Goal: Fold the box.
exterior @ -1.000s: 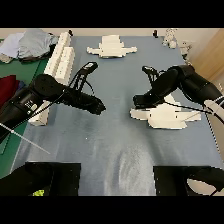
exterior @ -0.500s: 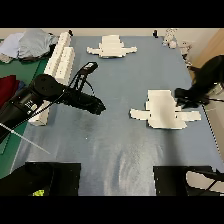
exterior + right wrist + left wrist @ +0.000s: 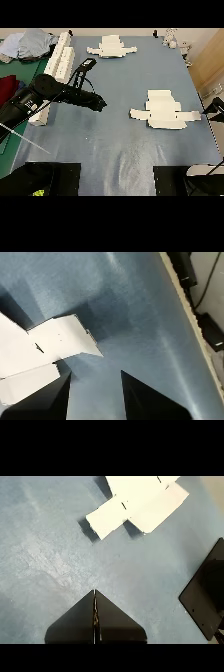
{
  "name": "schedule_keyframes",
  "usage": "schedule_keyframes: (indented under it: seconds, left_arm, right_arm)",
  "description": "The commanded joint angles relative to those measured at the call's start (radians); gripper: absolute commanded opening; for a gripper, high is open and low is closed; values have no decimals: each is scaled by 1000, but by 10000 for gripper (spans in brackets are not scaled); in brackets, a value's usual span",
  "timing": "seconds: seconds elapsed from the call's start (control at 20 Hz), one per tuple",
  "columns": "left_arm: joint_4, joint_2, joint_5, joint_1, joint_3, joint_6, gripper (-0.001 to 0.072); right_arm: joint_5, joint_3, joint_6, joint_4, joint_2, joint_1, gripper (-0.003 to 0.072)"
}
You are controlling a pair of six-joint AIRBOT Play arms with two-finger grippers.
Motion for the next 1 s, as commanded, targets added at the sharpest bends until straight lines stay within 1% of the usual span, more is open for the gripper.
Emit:
schedule_keyframes:
  seconds: [0.0, 0.1, 0.2, 0.3, 0.35, 0.4, 0.6, 0.65, 0.7, 0.8, 0.85, 0.9, 0.95]
  left_arm:
    - [-5, 1, 15, -1, 1, 0, 14]
    - [-6, 1, 15, -1, 1, 0, 14]
    - [-6, 1, 15, -1, 1, 0, 14]
    - [-6, 1, 15, -1, 1, 0, 14]
    - [-6, 1, 15, -1, 1, 0, 14]
    - [-6, 1, 15, -1, 1, 0, 14]
    - [-6, 1, 16, -1, 1, 0, 14]
    - [-6, 1, 16, -1, 1, 0, 14]
    - [-6, 1, 16, -1, 1, 0, 14]
    - [-6, 1, 15, -1, 1, 0, 14]
    - [-6, 1, 15, -1, 1, 0, 14]
    - [-10, 1, 12, -1, 1, -4, 14]
    - [-30, 1, 14, -1, 1, -4, 14]
  right_arm:
    - [-30, 20, -168, 135, -98, -97, 483]
    - [-57, 51, -205, 166, -145, -95, 482]
    - [-93, 81, -250, 235, -187, -87, 482]
    - [-122, 108, -257, 244, -227, -74, 482]
    - [-126, 111, -260, 245, -240, -65, 467]
    - [-132, 112, -276, 244, -250, -54, 428]
    - [-148, 112, -284, 240, -293, -11, 428]
    - [-151, 112, -288, 241, -299, 1, 390]
    - [-155, 112, -300, 240, -301, 13, 313]
    - [-164, 113, -309, 243, -299, 40, 242]
    - [-171, 112, -310, 246, -299, 57, 48]
    - [-177, 112, -313, 254, -299, 77, 2]
    - [-181, 112, -312, 277, -298, 105, 2]
